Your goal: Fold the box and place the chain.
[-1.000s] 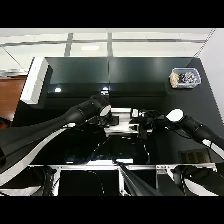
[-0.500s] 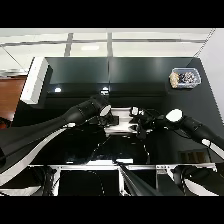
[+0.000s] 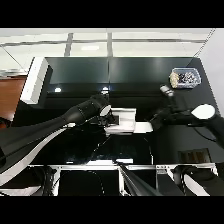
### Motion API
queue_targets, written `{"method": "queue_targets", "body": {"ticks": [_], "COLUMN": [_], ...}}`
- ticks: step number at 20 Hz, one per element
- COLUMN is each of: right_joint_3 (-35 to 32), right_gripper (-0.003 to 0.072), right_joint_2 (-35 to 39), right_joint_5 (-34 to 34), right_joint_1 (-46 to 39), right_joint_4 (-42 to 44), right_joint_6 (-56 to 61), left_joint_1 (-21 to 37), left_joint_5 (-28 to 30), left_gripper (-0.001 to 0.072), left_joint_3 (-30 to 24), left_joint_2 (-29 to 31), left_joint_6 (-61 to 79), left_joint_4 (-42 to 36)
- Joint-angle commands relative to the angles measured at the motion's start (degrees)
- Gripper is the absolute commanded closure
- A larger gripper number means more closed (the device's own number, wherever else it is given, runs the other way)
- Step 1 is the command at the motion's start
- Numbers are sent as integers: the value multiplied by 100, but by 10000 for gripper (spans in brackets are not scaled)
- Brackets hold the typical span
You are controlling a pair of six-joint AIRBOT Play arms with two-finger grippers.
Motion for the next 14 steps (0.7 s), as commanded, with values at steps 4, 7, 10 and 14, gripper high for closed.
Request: {"method": "queue_targets", "body": {"ticks": [4,7,10,14], "right_joint_3": [-221,-256,-256,-254], "right_gripper": [673,673,673,673], "right_joint_2": [166,-470,-1351,-2107], "right_joint_5": [535,726,1261,1178], "right_joint_1": [-2142,-2140,-2037,-1309], "right_joint_4": [-1357,-1095,-168,560], "right_joint_6": [3637,3746,2903,2039], "left_joint_1": [7,9,26,31], "left_joint_5": [35,26,26,24], "left_gripper": [680,680,680,680], "left_joint_3": [4,4,4,4], "left_joint_2": [-4,-4,-4,-4], "left_joint_6": [0,0,0,0], "left_joint_4": [28,28,26,26]}}
